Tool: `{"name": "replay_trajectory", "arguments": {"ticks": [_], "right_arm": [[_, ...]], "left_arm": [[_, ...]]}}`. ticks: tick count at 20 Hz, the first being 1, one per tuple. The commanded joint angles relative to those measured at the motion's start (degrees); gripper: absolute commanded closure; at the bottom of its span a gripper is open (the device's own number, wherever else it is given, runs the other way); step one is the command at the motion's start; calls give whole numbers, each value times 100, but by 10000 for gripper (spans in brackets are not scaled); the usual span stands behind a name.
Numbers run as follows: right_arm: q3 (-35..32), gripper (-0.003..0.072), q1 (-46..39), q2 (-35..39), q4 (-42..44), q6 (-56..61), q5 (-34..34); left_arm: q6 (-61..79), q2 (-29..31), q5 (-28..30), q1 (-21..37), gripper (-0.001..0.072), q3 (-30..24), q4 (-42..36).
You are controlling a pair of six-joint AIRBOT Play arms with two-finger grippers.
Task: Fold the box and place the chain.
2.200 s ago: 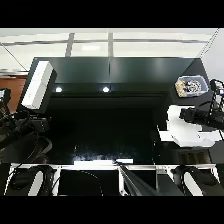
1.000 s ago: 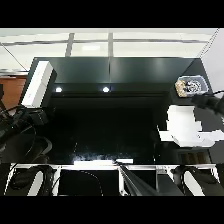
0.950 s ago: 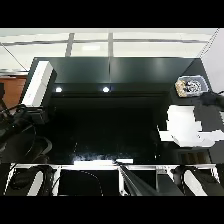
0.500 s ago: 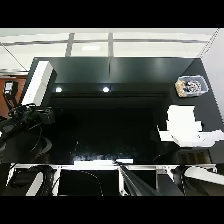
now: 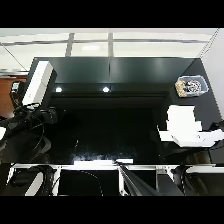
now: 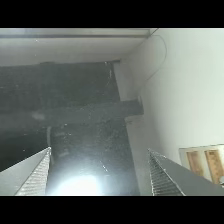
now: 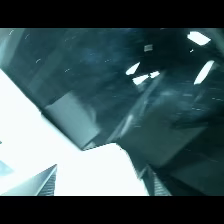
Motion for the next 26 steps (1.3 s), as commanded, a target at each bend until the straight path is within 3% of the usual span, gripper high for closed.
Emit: {"name": "replay_trajectory", "arguments": {"ticks": [1, 4, 5, 6, 12, 13, 14, 16, 21, 26], "right_arm": [[-149, 74, -31, -142, 203, -389, 317], [-286, 76, -31, -136, 164, -389, 426], [-289, 159, -31, -136, 157, -391, 450], [-289, 186, -31, -131, 160, -391, 439], [-293, 197, 57, -90, 173, -387, 511], [-291, 435, 92, -70, 181, -393, 516], [-293, 615, 127, -57, 179, -442, 520], [-293, 677, 214, -9, 184, -501, 518], [-573, 677, 625, 291, 894, -702, 575], [-1648, 675, 1438, 1351, 1735, -754, 74]], "left_arm": [[4, -28, 4, -2, -4, -2, -48], [4, -28, 0, -2, -4, -2, -48], [4, -28, -13, -2, -4, -2, -48], [4, -28, -15, -2, -4, -2, -48], [4, -28, -15, -2, -4, -2, -48], [4, -28, -15, -2, -4, -2, -48], [4, -28, -15, -2, -4, -2, -48], [4, -28, -15, -2, -4, -2, -48], [13, -28, -11, -2, -4, -2, -48], [33, -28, -9, -2, -3, -2, -46]]}}
